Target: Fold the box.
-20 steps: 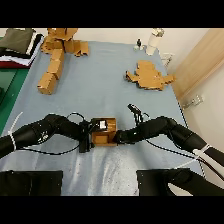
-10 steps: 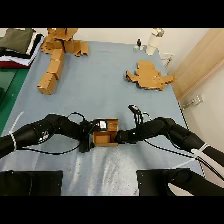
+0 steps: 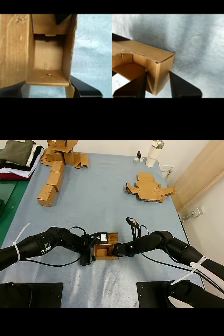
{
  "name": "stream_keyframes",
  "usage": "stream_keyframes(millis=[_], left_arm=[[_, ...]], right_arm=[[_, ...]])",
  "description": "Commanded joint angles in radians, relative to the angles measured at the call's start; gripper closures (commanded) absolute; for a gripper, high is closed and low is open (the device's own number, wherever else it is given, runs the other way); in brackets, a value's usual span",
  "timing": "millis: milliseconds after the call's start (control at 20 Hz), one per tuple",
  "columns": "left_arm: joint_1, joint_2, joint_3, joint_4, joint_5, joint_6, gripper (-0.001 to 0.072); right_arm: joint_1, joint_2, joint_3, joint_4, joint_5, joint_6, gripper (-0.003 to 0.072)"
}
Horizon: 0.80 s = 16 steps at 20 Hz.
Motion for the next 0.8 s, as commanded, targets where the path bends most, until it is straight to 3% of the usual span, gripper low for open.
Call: stream_keyframes(millis=[0, 300, 750], left_arm=[[-0.002, -0.001, -0.001, 0.010, 0.008, 0.006, 0.0286], [-0.002, 0.000, -0.001, 0.069, 0.009, -0.025, 0.0286], [-0.002, 0.000, 0.001, 0.087, 0.034, -0.035, 0.0286]], right_arm=[[0.006, 0.000, 0.017, -0.047, -0.010, 0.012, 0.0231], [0.006, 0.000, 0.085, -0.160, -0.058, 0.075, 0.0211], [0.006, -0.060, 0.086, -0.133, -0.060, 0.078, 0.0211]])
